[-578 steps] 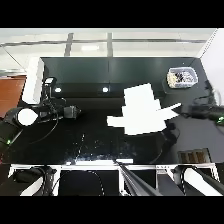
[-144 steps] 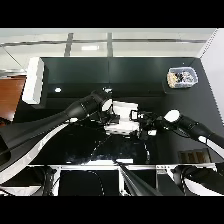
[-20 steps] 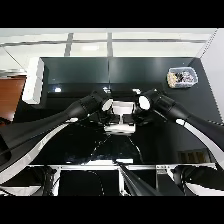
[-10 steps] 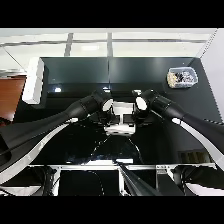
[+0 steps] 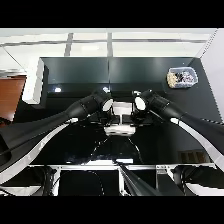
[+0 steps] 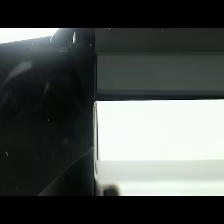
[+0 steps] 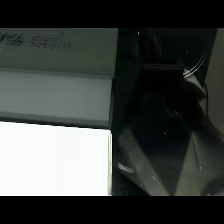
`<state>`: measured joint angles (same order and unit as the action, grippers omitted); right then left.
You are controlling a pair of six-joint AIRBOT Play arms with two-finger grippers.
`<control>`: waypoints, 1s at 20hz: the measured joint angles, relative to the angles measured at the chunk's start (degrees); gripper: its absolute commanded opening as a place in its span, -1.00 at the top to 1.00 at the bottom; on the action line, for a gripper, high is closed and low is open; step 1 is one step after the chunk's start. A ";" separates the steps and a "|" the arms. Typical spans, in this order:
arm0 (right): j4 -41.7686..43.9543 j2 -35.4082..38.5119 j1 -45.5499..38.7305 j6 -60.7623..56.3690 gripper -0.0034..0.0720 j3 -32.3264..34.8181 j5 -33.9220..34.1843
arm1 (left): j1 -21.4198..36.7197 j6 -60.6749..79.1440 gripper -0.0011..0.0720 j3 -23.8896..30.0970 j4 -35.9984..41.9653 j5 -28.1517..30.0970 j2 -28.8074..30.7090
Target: Fold the box and place the chain.
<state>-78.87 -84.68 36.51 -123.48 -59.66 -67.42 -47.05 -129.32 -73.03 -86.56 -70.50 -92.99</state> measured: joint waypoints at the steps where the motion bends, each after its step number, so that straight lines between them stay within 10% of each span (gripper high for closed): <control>1: -0.02 0.04 0.00 0.00 0.43 0.00 -0.11 | 0.02 0.00 0.90 0.00 -0.04 0.17 0.02; 6: 0.26 0.04 0.00 -0.26 0.45 -0.04 0.20 | 0.02 -0.02 0.90 0.00 0.11 -0.15 0.02; 7: 0.28 0.04 0.00 -0.31 0.88 -0.04 0.17 | 0.02 -0.02 0.90 0.00 0.20 -0.15 0.02; 14: 0.44 0.11 -0.02 -0.37 0.86 -0.04 0.42 | 0.02 -0.13 0.90 0.00 0.39 0.00 0.02; 17: -0.07 0.48 0.00 0.48 0.04 -0.13 0.24 | 0.02 0.15 0.90 0.00 0.04 0.85 0.00; 20: -0.52 2.05 0.00 1.55 0.04 -0.28 -0.17 | 0.02 0.11 0.90 0.00 0.09 0.85 0.02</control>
<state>-79.40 -82.63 36.51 -121.93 -59.94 -67.59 -47.03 -129.21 -73.03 -86.48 -69.65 -92.97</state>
